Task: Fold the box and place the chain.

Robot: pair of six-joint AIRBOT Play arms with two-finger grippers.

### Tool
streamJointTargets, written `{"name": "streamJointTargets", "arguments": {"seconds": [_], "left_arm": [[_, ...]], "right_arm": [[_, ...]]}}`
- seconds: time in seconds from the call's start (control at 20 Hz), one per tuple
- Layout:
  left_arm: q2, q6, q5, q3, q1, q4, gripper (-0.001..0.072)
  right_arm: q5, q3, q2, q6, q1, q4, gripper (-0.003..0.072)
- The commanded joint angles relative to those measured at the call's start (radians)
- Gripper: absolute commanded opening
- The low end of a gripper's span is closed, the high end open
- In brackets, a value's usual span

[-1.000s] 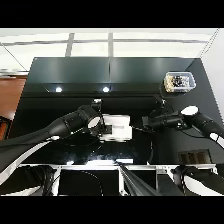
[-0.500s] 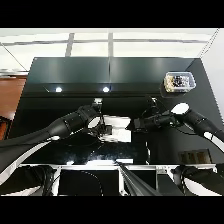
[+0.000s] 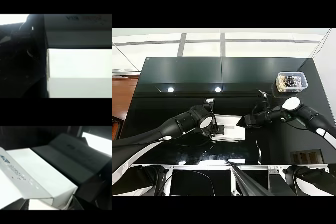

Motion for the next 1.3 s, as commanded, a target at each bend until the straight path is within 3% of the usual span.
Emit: {"name": "streamJointTargets", "arguments": {"seconds": [0.0, 0.3, 0.35, 0.4, 0.45, 0.5, 0.7, 0.9, 1.15, 1.25], "left_arm": [[0.0, 0.002, 0.0, 0.001, 0.0, 0.0, 0.0026], [0.0, 0.002, 0.0, 0.001, 0.0, 0.0, 0.0027], [0.0, 0.002, 0.0, 0.001, 0.0, 0.0, 0.0026], [0.0, 0.002, 0.0, 0.001, 0.0, 0.0, 0.0027], [0.0, 0.002, -0.001, 0.001, 0.0, 0.0, 0.0027], [0.0, 0.002, -0.001, 0.001, 0.0, 0.0, 0.0026], [0.0, 0.002, 0.0, 0.001, 0.0, 0.0, 0.0026], [0.0, 0.002, 0.0, 0.001, 0.0, 0.0, 0.0026], [0.0, 0.002, -0.001, 0.001, 0.0, 0.0, 0.0026], [0.0, 0.002, -0.001, 0.001, 0.0, 0.0, 0.0026]], "right_arm": [[0.109, 0.031, 0.0, 0.002, -0.066, -0.023, 0.0633], [0.241, 0.034, 0.0, -0.008, -0.183, -0.134, 0.0627], [0.24, 0.034, 0.001, -0.008, -0.22, -0.165, 0.0396], [0.239, 0.034, 0.0, -0.007, -0.265, -0.194, 0.0262], [0.238, 0.034, 0.0, -0.007, -0.309, -0.218, 0.006], [0.237, 0.031, 0.0, -0.008, -0.357, -0.241, 0.0009], [0.175, -0.089, 0.0, 0.026, -0.441, -0.239, 0.0009], [0.073, -0.254, -0.001, -0.002, -0.313, -0.07, 0.0008], [-0.116, -0.264, -0.01, -0.018, -0.079, 0.068, 0.0009], [-0.039, -0.233, -0.01, -0.078, -0.082, 0.11, 0.001]]}}
